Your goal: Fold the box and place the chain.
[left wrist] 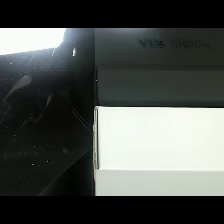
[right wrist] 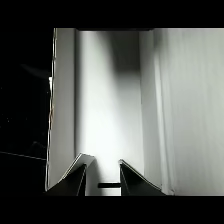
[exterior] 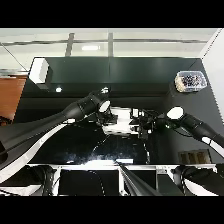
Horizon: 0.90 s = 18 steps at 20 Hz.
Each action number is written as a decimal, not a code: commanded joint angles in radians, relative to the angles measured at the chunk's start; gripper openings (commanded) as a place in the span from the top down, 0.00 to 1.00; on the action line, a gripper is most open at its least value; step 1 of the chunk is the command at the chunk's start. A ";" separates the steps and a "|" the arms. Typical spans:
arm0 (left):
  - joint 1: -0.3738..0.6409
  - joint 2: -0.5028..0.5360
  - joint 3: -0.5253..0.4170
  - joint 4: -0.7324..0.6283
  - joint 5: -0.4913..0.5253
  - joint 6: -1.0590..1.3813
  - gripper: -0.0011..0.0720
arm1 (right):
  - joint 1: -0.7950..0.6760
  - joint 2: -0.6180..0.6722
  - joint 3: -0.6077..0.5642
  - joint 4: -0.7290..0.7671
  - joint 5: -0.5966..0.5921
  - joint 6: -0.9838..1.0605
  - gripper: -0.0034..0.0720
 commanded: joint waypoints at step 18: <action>0.001 0.000 0.000 -0.002 0.008 -0.001 0.95 | -0.119 0.070 0.074 -0.276 0.129 0.780 0.94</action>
